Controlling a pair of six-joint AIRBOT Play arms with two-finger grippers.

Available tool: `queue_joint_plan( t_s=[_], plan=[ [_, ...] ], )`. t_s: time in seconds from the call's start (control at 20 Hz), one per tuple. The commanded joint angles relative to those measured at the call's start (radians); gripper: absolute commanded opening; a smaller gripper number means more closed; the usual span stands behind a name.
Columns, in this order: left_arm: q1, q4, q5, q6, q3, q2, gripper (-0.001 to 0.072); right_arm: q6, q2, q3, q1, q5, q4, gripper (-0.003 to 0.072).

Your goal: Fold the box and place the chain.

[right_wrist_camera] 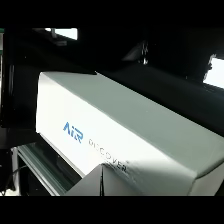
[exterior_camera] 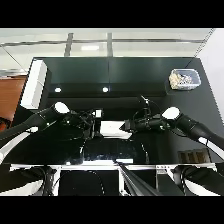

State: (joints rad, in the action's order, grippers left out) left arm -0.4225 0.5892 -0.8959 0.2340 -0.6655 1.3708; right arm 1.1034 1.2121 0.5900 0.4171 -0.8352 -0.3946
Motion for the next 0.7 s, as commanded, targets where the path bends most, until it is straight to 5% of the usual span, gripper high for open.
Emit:
queue_joint_plan(
  t_s=[0.0, 0.2, 0.25, 0.3, 0.5, 0.65],
  plan=[
    [0.0, 0.0, -0.002, 0.002, -0.002, 0.0, 0.0352, -0.034, -0.026, 0.077, -0.024, -0.151, -0.031, 0.0014],
    [0.004, -0.002, 0.0, 0.002, -0.036, 0.0, 0.0354, 0.086, -0.138, 0.218, -0.175, -0.333, -0.327, 0.0015],
    [0.003, -0.004, 0.002, 0.002, -0.046, 0.0, 0.0431, 0.12, -0.172, 0.233, -0.222, -0.344, -0.388, 0.0015],
    [0.002, -0.004, 0.001, -0.005, -0.055, 0.0, 0.072, 0.137, -0.21, 0.24, -0.274, -0.352, -0.42, 0.0015],
    [0.004, 0.134, -0.075, -0.145, -0.093, -0.051, 0.0713, 0.139, -0.336, 0.24, -0.473, -0.44, -0.45, 0.0015],
    [-0.002, 0.079, -0.116, -0.165, -0.115, -0.139, 0.0713, 0.14, -0.386, 0.239, -0.581, -0.464, -0.523, 0.0015]
  ],
)
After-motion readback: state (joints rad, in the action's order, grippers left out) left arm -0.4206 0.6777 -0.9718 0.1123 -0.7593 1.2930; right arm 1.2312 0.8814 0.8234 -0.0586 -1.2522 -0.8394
